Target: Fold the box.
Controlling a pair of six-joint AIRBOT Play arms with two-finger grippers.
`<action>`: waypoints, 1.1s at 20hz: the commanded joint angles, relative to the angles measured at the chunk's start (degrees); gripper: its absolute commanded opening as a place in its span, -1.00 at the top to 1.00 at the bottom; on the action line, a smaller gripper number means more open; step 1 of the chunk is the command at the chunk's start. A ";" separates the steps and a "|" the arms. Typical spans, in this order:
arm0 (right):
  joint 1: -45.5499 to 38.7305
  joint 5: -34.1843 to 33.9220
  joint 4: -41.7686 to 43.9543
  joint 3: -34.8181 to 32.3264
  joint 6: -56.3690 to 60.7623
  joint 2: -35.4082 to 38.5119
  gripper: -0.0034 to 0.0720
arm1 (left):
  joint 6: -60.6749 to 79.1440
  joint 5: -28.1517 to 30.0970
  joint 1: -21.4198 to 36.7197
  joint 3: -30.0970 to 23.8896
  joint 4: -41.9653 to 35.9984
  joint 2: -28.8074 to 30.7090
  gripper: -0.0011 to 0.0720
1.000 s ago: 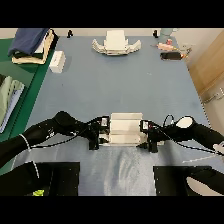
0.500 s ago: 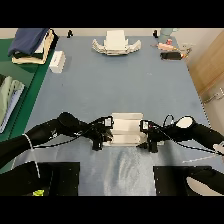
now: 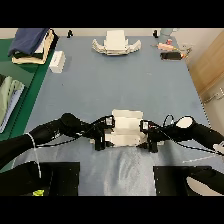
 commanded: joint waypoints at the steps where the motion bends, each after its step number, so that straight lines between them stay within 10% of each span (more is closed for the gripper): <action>1: 0.00 0.02 0.09 0.02 0.04 0.04 -0.47 | -0.22 0.02 -0.09 0.02 -0.74 -0.28 -0.87; 9: 0.00 0.02 0.09 0.02 0.04 0.04 -0.47 | -26.36 -0.61 0.02 0.04 17.40 4.94 -0.78; 10: 0.00 0.02 0.09 0.02 0.04 0.04 -0.47 | -30.88 -2.10 0.02 0.04 19.47 7.10 -0.49; 12: 0.00 0.02 0.09 0.02 0.04 0.04 -0.47 | -36.39 -5.86 0.02 0.04 22.77 11.98 0.85; 22: 0.00 0.02 0.09 0.02 0.04 0.04 -0.47 | -114.97 -13.40 8.37 0.00 56.63 31.28 0.93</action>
